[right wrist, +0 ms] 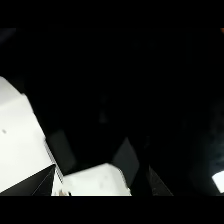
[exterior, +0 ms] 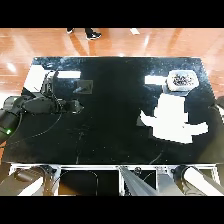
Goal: Fold the box and place the chain.
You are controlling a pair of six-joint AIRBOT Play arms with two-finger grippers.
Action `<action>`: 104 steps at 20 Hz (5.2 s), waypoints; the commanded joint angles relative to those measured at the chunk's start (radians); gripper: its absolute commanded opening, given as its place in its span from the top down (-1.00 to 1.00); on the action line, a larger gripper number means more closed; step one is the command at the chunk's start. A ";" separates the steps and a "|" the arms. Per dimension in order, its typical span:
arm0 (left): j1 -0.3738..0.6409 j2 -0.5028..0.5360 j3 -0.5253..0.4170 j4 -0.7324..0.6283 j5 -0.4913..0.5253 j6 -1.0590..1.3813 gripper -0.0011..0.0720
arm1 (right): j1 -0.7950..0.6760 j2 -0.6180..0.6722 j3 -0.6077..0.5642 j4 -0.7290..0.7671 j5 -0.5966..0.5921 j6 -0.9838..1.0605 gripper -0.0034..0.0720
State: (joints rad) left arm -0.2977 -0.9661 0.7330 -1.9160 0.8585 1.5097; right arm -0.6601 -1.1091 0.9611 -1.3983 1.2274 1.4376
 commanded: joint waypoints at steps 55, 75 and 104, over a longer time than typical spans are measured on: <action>0.004 -0.093 0.001 -0.038 0.039 0.009 -0.68 | 1.007 -0.082 -0.319 0.658 -0.146 -0.479 0.82; 0.258 -0.463 0.037 -0.652 0.273 0.719 -0.68 | 1.023 -0.082 -0.319 0.665 -0.104 -0.420 0.82; 0.139 -0.671 0.097 -0.654 0.629 1.251 0.91 | 0.982 -0.080 -0.312 0.668 -0.051 -0.349 -1.00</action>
State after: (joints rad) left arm -0.1566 -1.6321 0.8070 -2.5698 1.4418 2.7434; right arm 0.3489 -1.1912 0.6445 -0.7120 1.1427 1.0821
